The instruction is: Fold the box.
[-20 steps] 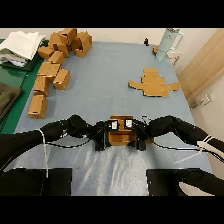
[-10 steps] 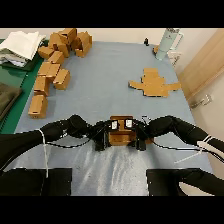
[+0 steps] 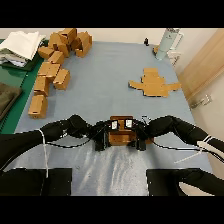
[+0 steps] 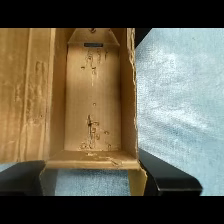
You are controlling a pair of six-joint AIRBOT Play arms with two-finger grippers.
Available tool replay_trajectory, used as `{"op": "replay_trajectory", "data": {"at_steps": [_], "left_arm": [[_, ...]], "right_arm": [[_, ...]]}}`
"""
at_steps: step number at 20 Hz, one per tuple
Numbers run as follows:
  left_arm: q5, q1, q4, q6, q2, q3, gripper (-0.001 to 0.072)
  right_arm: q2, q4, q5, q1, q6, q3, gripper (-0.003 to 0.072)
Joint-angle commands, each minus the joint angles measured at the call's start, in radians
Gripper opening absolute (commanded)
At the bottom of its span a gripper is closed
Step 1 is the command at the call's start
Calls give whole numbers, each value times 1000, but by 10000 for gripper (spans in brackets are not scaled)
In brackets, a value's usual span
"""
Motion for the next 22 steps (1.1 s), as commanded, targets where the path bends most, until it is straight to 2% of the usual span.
{"op": "replay_trajectory", "data": {"at_steps": [1,5,6,11,15,19,21,22], "left_arm": [[0,0,0,0,0,1,555],[0,0,0,0,0,1,555],[0,0,0,0,0,1,555],[0,0,0,0,0,1,554],[0,0,0,0,0,1,555],[0,0,0,0,0,1,554],[0,0,0,0,0,1,554],[0,0,0,0,0,1,554]], "right_arm": [[1,1,2,0,0,0,572],[1,11,-15,1,0,0,577],[1,9,-13,1,0,0,720],[18,-23,-15,-15,63,2,720],[101,-84,-37,-50,129,2,720],[240,-92,-176,-80,164,2,720],[309,-77,-249,-80,256,2,720],[343,-76,-298,-80,366,2,720]]}}
